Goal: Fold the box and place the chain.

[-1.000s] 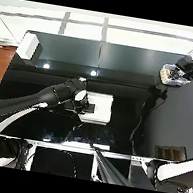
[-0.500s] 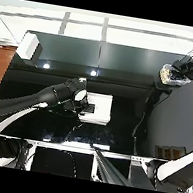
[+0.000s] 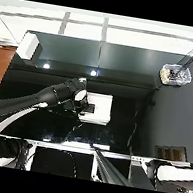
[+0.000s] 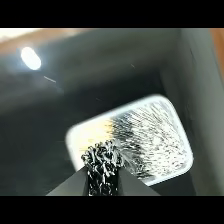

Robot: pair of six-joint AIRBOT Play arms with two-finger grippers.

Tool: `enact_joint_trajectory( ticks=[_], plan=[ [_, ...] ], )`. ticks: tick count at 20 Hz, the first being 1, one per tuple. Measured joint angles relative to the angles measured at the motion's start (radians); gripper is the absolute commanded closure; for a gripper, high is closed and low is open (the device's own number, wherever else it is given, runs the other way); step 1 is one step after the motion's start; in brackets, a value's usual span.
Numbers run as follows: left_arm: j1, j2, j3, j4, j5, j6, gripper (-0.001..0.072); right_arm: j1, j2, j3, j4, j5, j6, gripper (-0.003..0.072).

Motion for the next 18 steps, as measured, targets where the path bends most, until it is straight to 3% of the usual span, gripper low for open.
enact_joint_trajectory(
  ticks=[9, 18],
  plan=[
    [0.000, 0.000, 0.000, 0.000, 0.003, 0.000, 0.0681, 0.097, 0.430, -0.005, 0.174, 0.088, -0.041, 0.0673],
    [0.000, 0.000, 0.000, 0.000, 0.008, -0.001, 0.0681, 0.249, 0.536, -0.037, 0.438, 0.390, -0.101, 0.0672]
  ],
)
